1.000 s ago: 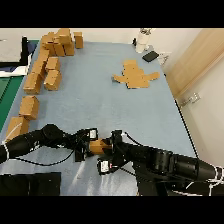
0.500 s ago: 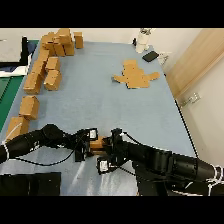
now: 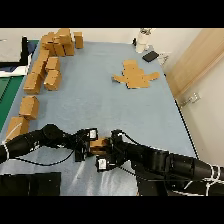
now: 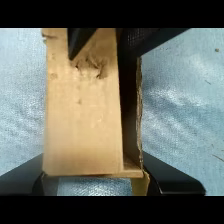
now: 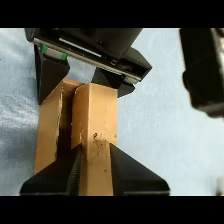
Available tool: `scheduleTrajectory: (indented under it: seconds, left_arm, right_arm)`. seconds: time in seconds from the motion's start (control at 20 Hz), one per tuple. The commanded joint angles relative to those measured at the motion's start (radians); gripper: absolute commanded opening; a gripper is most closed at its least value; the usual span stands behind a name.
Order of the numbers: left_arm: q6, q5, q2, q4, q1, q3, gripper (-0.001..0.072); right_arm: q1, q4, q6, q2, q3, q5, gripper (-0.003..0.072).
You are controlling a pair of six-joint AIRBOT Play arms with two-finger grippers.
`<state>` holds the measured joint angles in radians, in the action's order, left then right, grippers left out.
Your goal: Fold the box.
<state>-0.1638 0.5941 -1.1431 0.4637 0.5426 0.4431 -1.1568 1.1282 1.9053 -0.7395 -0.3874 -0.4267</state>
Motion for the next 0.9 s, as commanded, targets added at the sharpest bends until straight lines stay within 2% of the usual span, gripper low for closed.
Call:
scheduleTrajectory:
  seconds: [0.0, 0.4, 0.45, 0.5, 0.7, 0.8, 0.85]
  left_arm:
    - [0.000, 0.000, 0.000, 0.000, 0.000, 0.000, 0.0517]
    - [0.000, 0.000, 0.000, 0.000, 0.000, 0.000, 0.0517]
    - [0.000, 0.000, 0.000, 0.000, 0.000, 0.000, 0.0517]
    - [0.000, 0.000, 0.000, 0.000, 0.000, 0.000, 0.0517]
    - [0.000, 0.000, 0.000, 0.000, 0.000, 0.000, 0.0518]
    - [0.000, 0.000, 0.000, 0.000, 0.000, 0.000, 0.0518]
    - [0.000, 0.000, 0.000, 0.000, 0.000, 0.000, 0.0517]
  right_arm:
    - [-0.012, 0.041, -0.001, -0.001, -0.001, -0.002, 0.0265]
    - [-0.042, 0.060, -0.001, -0.001, -0.001, -0.020, 0.0265]
    - [-0.042, 0.055, -0.001, 0.000, -0.001, -0.023, 0.0270]
    - [-0.042, 0.054, -0.001, 0.005, -0.001, -0.023, 0.0307]
    - [-0.042, 0.064, -0.003, 0.072, -0.001, -0.063, 0.0307]
    - [-0.042, 0.187, -0.006, 0.136, -0.001, -0.155, 0.0306]
    - [-0.042, 0.321, -0.022, 0.171, -0.001, -0.214, 0.0306]
